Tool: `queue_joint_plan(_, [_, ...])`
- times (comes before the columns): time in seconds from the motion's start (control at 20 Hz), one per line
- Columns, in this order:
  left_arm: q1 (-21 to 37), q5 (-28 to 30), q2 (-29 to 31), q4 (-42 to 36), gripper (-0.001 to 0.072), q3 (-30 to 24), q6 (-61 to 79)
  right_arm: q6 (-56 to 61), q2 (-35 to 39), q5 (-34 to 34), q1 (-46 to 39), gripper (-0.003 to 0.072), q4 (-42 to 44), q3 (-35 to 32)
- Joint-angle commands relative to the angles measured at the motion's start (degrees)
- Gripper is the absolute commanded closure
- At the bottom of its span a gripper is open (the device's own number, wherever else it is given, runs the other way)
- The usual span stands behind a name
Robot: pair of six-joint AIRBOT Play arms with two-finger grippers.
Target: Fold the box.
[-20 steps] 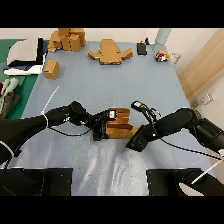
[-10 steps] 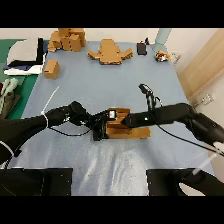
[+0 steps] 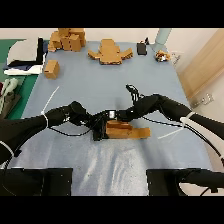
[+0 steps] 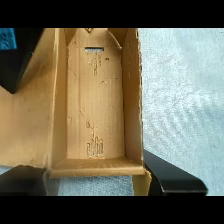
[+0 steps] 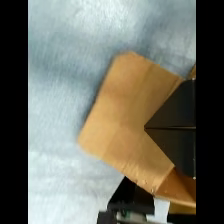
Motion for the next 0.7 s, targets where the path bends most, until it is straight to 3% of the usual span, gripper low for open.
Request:
queue_joint_plan(0.0, [0.04, 0.02, -0.04, 0.02, 0.0196, -0.02, 0.04, 0.02, -2.82, 0.85, 0.0, 0.0681, -2.19, 0.5])
queue_joint_plan(0.4, [0.02, 0.02, -0.04, 0.02, 0.0196, -0.02, 0.04, -2.43, -1.14, 2.38, 0.0, 0.0681, -2.21, 0.57])
queue_joint_plan(0.5, [0.04, 0.02, -0.04, 0.02, 0.0196, -0.02, 0.04, -4.11, 4.11, 2.14, 0.0, 0.0681, -3.48, 0.57])
queue_joint_plan(0.65, [0.04, 0.02, -0.04, 0.02, 0.0196, -0.02, 0.04, -3.15, 14.62, -3.06, 0.0, 0.0682, -13.07, 0.52])
